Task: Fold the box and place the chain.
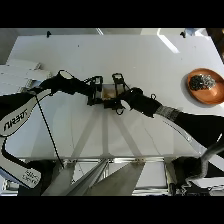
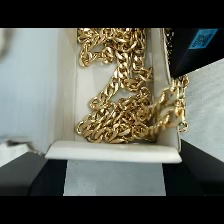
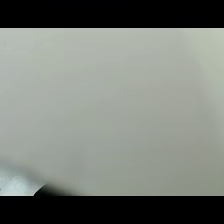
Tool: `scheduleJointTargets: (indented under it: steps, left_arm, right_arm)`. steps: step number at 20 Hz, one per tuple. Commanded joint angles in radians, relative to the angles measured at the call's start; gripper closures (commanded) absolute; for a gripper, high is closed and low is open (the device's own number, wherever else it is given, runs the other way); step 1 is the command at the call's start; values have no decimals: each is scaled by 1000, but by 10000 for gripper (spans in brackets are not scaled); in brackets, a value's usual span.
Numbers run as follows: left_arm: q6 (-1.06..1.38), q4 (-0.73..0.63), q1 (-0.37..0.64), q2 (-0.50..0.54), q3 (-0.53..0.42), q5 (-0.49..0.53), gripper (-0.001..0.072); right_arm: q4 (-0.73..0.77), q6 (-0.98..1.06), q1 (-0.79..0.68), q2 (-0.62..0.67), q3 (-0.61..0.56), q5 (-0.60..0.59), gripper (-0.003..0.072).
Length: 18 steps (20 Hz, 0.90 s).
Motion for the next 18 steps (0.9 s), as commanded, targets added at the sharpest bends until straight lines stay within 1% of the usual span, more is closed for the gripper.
scheduleJointTargets:
  steps: [1,5,9,13,15,18]
  left_arm:
    - [1,1,0,1,0,-3,414]
    - [1,1,0,1,0,-3,414]
    - [1,1,0,1,0,-3,414]
    - [1,0,0,1,0,-3,414]
    - [1,1,0,1,0,-3,414]
    - [1,1,0,1,0,-3,414]
  right_arm:
    - [-8,3,1,35,4,42,673]
    - [-8,-84,1,153,4,44,673]
    - [-35,-103,0,245,6,3,673]
    - [-116,-103,-15,255,6,-60,673]
    - [-149,-103,-39,244,6,-37,673]
    - [-164,-130,-64,225,6,40,671]
